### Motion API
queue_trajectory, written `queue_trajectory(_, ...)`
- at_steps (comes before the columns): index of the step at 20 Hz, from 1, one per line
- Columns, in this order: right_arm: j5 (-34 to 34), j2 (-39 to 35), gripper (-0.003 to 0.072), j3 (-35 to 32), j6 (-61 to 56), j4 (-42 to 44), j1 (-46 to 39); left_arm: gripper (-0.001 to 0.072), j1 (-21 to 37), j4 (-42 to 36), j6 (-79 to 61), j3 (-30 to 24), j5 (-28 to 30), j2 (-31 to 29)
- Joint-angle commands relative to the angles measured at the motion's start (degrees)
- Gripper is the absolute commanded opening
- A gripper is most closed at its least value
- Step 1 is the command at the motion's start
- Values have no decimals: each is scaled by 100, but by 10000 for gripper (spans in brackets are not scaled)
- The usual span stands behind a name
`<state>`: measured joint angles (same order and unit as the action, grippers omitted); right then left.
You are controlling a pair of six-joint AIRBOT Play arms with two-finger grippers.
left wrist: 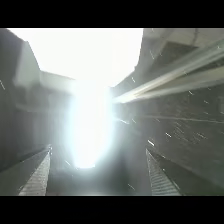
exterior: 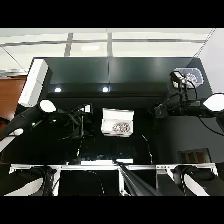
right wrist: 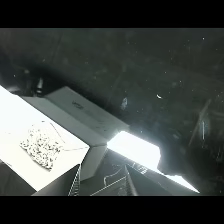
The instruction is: Fold the box and place the chain.
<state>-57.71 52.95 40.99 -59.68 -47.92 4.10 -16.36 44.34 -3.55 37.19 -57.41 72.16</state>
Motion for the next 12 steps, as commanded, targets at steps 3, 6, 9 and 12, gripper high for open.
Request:
queue_trajectory(3,57,-4,332,0,-9,92,-4,713,-284,-435,-909,236,219,597)
queue_trajectory(6,57,-4,332,0,-9,94,-4,713,-393,-752,-994,243,363,627)
queue_trajectory(9,114,-4,332,0,-9,96,-2,712,-474,-1036,-994,247,358,765)
queue_trajectory(12,138,-4,332,0,-9,96,7,712,-710,-1102,-999,280,518,835)
